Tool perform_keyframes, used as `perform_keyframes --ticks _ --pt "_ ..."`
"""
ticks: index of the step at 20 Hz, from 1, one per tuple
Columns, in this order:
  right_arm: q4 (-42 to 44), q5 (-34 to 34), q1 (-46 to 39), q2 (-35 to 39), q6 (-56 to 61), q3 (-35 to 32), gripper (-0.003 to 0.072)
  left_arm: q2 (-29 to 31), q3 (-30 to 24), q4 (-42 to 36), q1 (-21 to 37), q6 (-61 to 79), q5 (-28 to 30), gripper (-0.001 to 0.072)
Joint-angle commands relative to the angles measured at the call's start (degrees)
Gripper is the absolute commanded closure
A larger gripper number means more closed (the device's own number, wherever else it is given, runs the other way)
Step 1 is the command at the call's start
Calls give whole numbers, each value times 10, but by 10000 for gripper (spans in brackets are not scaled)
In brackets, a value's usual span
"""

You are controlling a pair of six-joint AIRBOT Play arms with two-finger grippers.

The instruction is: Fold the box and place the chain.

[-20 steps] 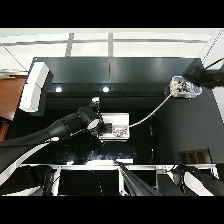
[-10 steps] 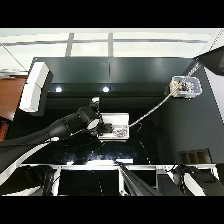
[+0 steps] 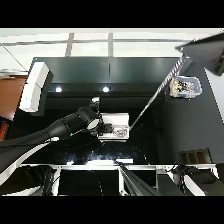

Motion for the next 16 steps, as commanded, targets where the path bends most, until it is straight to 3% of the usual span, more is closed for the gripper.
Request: perform_keyframes --ticks 1,7,11,13,16 --pt "72 -36 5 0 -13 1 656 0 0 0 0 0 0 676" --pt "162 -62 5 0 -38 1 656 0 0 0 0 0 0 676" --pt "172 -59 22 0 -42 1 656 0 0 0 0 0 0 676" --pt "156 -65 55 0 -41 1 656 0 0 0 0 0 0 676" --pt "38 -73 104 -1 2 0 656 0 0 0 0 0 0 676"
